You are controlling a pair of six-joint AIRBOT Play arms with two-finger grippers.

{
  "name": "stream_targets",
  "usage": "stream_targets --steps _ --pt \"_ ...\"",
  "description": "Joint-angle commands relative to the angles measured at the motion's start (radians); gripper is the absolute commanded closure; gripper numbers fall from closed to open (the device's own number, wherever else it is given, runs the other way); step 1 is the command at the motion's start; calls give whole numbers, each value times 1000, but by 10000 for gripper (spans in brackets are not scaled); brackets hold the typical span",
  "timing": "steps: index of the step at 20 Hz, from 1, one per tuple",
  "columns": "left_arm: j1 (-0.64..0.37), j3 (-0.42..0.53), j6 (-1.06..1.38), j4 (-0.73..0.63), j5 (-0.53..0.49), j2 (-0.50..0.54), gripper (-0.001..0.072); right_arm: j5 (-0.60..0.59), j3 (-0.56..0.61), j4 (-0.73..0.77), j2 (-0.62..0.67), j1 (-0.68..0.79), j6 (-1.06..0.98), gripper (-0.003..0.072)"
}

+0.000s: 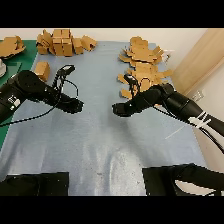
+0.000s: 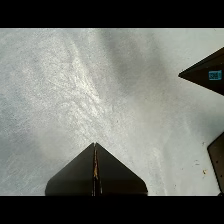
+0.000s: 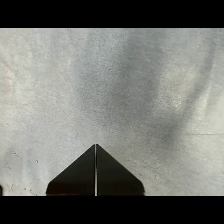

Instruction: Fold the box.

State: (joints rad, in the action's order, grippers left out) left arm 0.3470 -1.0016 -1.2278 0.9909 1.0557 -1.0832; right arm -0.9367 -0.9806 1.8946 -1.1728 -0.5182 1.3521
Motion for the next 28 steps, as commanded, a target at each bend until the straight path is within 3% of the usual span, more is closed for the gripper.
stream_targets --steps 1,4,7,10,11,12,13,14,15,16,19,23,25,28 --pt "1 0 0 0 0 0 698 5 -1 2 0 0 -1 684" --pt "1 0 0 -3 -29 0 698 21 -1 2 0 0 -1 684" --pt "1 0 -1 -3 -127 0 699 11 -1 16 -17 -1 0 683" --pt "1 0 -45 -10 -147 -2 698 -61 -26 -177 -42 44 -3 682" --pt "1 0 -66 -10 -148 -7 698 -106 -55 -264 -44 85 -23 645" --pt "1 0 -83 -10 -147 -14 697 -152 -92 -357 -43 146 -56 506" --pt "1 1 -96 -10 -145 -21 623 -191 -131 -428 -44 212 -72 430" --pt "1 2 -113 -11 -145 -30 241 -215 -170 -480 -44 296 -72 358" --pt "1 2 -142 -11 -154 -42 108 -222 -202 -489 -47 385 -69 300" --pt "1 2 -150 -11 -167 -56 109 -224 -231 -479 -56 488 -66 299" --pt "1 2 -160 -30 -188 -87 106 -206 -269 -358 -114 788 50 299" --pt "1 2 -161 -90 -245 -91 106 -103 -269 200 -235 1149 414 299" --pt "1 2 -161 -128 -256 -91 106 -100 -269 394 -320 1260 572 299" --pt "1 2 -160 -183 -270 -91 106 -148 -288 459 -440 1299 702 299"
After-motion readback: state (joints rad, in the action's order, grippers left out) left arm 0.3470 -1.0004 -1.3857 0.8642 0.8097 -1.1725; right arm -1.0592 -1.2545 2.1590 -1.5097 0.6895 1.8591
